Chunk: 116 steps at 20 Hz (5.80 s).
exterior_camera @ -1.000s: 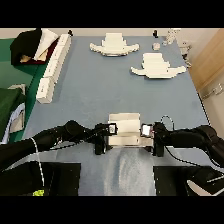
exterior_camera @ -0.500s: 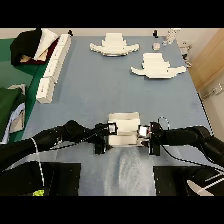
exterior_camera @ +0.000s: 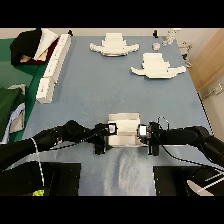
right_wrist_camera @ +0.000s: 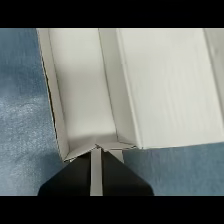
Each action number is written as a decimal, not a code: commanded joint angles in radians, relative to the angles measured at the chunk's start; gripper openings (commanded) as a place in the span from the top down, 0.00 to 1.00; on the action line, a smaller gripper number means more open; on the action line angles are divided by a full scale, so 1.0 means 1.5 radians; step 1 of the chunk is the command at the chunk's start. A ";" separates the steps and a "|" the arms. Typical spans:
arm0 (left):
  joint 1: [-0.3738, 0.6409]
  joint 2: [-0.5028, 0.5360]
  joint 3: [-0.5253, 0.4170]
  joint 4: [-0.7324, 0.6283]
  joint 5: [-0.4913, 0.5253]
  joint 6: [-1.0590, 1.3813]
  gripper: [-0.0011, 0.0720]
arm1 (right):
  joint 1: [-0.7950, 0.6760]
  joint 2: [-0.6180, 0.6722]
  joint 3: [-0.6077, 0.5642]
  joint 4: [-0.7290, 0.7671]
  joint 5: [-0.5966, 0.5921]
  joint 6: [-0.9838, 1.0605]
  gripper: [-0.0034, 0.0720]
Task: Fold the box.
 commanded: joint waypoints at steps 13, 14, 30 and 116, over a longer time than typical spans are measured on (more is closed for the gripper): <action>0.001 0.000 0.001 0.000 0.000 0.000 0.27 | 0.055 -0.053 0.000 0.056 0.077 -0.045 0.32; 0.001 0.000 0.001 0.000 0.000 0.000 0.27 | 0.055 -0.053 0.000 0.056 0.077 -0.045 0.32; 0.001 0.000 0.001 0.000 0.000 0.000 0.27 | 0.001 0.032 0.136 -0.599 -0.288 0.961 0.96; 0.001 0.000 0.001 0.000 0.000 0.000 0.27 | 0.278 -0.334 0.340 -0.415 -0.292 1.513 0.48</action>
